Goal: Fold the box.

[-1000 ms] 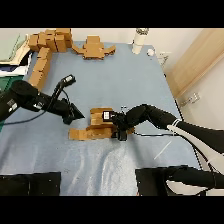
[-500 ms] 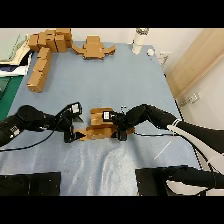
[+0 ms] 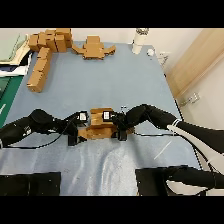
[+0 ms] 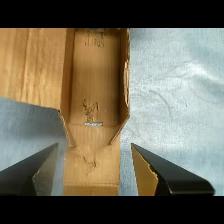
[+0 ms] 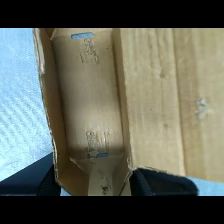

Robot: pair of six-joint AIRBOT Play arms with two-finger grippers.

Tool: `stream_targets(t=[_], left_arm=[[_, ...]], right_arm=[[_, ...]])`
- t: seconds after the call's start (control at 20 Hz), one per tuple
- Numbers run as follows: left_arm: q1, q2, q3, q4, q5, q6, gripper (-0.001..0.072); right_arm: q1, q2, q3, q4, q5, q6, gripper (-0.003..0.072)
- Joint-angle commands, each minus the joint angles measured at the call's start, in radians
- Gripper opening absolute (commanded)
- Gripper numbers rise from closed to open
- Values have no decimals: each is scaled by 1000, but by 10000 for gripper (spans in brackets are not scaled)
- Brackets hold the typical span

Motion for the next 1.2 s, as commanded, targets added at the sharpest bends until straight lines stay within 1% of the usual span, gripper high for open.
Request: stream_targets(t=[0.0,0.05,0.1,0.15,0.35,0.4,0.45,0.7,0.8,0.95,1.0,1.15], left_arm=[[-20,-24,18,-7,-7,13,579],[-24,-25,18,-6,-7,13,394],[-24,-24,18,-7,-6,13,311],[-24,-25,18,-6,-5,13,284],[-24,-26,18,-11,-4,24,280],[-24,-30,18,-14,-4,39,134],[-24,-36,18,-15,-3,50,90],[-58,-54,18,-113,42,146,92],[-67,-54,18,-114,45,144,92],[-67,-53,18,-111,-2,126,92],[-65,-53,18,-109,-4,113,92],[-51,-53,17,-63,-8,72,93]], right_arm=[[0,-1,0,0,0,0,514],[0,-1,0,0,0,0,514],[0,-1,0,0,0,0,514],[1,-1,0,0,0,0,513],[0,-1,0,0,0,0,514],[0,-1,0,0,0,0,513],[1,-1,0,0,0,0,514],[0,-1,0,0,0,0,514],[1,-1,0,0,0,0,514],[0,-1,0,0,0,0,514],[0,-1,0,0,0,0,514],[1,-1,0,0,0,0,514]])
